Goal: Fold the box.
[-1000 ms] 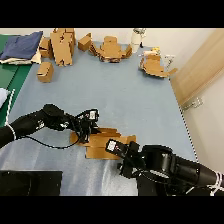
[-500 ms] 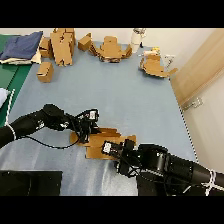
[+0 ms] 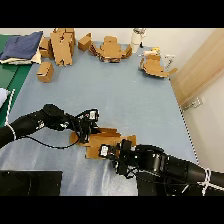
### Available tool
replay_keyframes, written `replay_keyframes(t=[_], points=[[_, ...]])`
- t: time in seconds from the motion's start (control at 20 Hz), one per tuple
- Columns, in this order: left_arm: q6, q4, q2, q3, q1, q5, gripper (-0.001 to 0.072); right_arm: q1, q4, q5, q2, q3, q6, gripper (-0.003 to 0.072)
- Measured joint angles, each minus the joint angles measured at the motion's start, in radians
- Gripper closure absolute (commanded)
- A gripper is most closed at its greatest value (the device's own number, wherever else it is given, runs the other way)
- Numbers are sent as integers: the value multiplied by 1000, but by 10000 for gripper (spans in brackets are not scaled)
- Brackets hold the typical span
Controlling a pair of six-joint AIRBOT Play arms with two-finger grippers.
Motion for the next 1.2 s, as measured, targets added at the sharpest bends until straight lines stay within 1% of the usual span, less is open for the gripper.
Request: replay_keyframes(t=[0.45, 0.75, 1.05, 1.2], points=[[0, 0, 0, 0, 0, -1, 695, 6, -57, -11, -13, 0, -10, 127], [0, 0, 0, 0, 0, -2, 696, 6, -68, -16, -42, 0, -10, 127], [0, 0, 0, 0, 0, -2, 696, 6, -71, -14, -45, 0, -10, 127], [0, 0, 0, 0, 0, -2, 696, 6, -71, 24, -30, 12, -10, 127]])
